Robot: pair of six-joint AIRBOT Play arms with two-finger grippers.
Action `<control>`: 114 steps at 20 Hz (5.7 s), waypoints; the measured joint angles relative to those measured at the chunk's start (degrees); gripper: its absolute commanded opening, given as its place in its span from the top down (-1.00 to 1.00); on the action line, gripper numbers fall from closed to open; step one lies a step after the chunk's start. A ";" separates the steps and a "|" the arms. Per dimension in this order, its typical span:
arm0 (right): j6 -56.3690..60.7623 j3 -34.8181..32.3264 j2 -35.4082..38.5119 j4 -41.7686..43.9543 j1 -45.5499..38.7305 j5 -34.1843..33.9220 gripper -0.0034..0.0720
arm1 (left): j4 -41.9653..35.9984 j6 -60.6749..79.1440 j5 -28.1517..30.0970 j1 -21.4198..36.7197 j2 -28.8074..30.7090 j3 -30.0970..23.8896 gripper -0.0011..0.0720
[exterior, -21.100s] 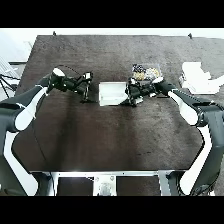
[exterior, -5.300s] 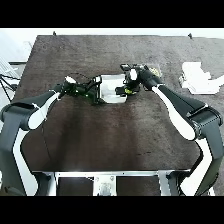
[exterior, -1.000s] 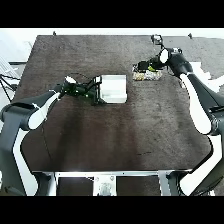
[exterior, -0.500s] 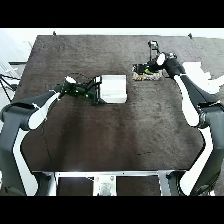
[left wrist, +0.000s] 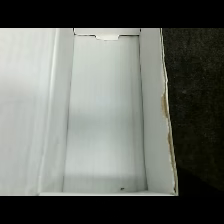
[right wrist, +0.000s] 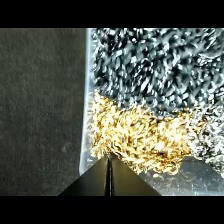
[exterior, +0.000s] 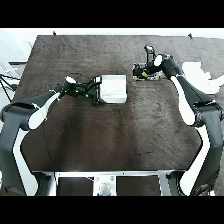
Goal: Fold the box and place the chain.
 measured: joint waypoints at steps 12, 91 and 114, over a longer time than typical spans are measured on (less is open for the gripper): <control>-0.76 2.95 10.71 -6.62 1.86 -0.44 0.67 | 0.02 0.00 0.00 0.00 0.00 0.00 0.01; -10.32 2.40 39.98 -17.33 19.85 14.32 0.88 | 0.00 0.00 -0.02 0.00 0.00 0.00 0.01; -9.99 -13.66 36.13 -6.05 23.67 -2.14 0.88 | 0.00 0.02 -0.02 0.00 0.00 0.00 0.01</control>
